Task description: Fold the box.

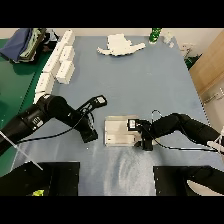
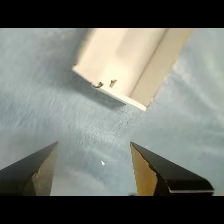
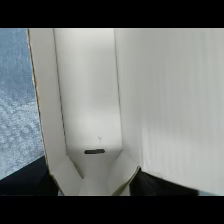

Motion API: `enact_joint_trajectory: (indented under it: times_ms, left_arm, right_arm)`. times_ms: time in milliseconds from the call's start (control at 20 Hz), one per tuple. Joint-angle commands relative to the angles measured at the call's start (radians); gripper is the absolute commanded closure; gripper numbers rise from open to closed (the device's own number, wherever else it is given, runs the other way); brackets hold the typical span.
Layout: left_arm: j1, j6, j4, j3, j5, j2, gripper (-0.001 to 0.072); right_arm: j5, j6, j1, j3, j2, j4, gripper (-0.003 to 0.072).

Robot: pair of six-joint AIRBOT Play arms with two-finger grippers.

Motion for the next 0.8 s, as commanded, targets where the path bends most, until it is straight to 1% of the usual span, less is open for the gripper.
enact_joint_trajectory:
  times_ms: [0,150,250,400,500,750]
  left_arm:
    - [0.018,0.476,-0.151,-0.149,0.216,0.027,0.0003]
    - [-0.006,0.6,-0.187,-0.241,0.366,0.021,0.0003]
    - [-0.006,0.691,-0.278,-0.273,0.411,-0.008,0.0003]
    - [-0.006,0.879,-0.447,-0.277,0.414,-0.071,0.0002]
    - [-0.006,0.916,-0.527,-0.277,0.413,-0.101,0.0002]
    - [-0.006,0.941,-0.539,-0.277,0.419,-0.153,0.0002]
  right_arm:
    - [0.0,0.0,0.0,0.001,0.001,0.0,0.0175]
    - [0.0,0.0,0.0,0.001,0.001,0.0,0.0175]
    - [0.0,0.0,0.0,0.001,0.001,0.0,0.0175]
    - [0.0,0.0,0.0,0.001,0.001,0.0,0.0175]
    - [0.0,0.0,0.0,0.001,0.001,0.0,0.0175]
    - [0.0,0.0,0.0,0.001,0.001,0.0,0.0175]
